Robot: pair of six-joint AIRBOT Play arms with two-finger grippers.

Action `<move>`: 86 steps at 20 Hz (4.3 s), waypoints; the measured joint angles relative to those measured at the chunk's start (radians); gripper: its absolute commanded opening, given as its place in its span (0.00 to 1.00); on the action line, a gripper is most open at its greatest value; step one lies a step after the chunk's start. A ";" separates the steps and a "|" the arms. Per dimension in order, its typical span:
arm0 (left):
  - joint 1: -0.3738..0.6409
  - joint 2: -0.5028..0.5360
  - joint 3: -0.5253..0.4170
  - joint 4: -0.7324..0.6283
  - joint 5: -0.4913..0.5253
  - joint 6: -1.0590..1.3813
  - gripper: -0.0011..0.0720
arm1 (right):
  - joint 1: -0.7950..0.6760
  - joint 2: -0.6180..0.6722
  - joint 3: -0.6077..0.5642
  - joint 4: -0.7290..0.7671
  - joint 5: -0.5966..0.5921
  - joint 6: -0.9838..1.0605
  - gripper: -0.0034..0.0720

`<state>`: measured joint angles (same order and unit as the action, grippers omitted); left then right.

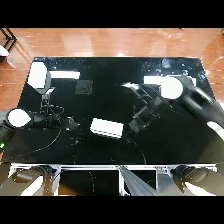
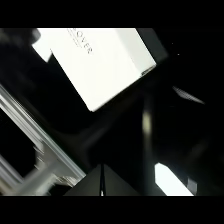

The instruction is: Fold the box and place the chain.

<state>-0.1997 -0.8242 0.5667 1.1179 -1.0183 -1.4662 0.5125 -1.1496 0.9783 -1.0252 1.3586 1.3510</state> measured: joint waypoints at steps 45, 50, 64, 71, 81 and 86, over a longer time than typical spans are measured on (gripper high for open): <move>-0.004 -0.048 0.068 -0.039 0.063 0.318 0.87 | -0.299 0.171 -0.348 0.612 -0.320 -0.104 0.07; -0.111 -0.149 0.146 -0.298 -0.014 1.034 0.88 | -0.477 0.257 -0.348 0.480 -0.224 -0.103 0.07; -0.349 -0.350 0.167 -0.371 0.138 1.490 0.89 | -0.534 0.279 -0.348 0.286 -0.213 -0.072 0.07; -0.357 -0.389 0.168 -0.373 0.143 1.440 0.89 | -0.534 0.279 -0.348 0.265 -0.225 -0.072 0.07; -0.372 -0.397 0.172 -0.372 0.157 1.433 0.89 | -0.534 0.279 -0.348 0.261 -0.231 -0.072 0.07; -0.372 -0.398 0.172 -0.372 0.171 1.434 0.89 | -0.534 0.279 -0.348 0.260 -0.237 -0.072 0.07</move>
<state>-0.5720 -1.2221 0.7383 0.7464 -0.8471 -0.0326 -0.0219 -0.8707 0.6300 -0.7650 1.1221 1.2793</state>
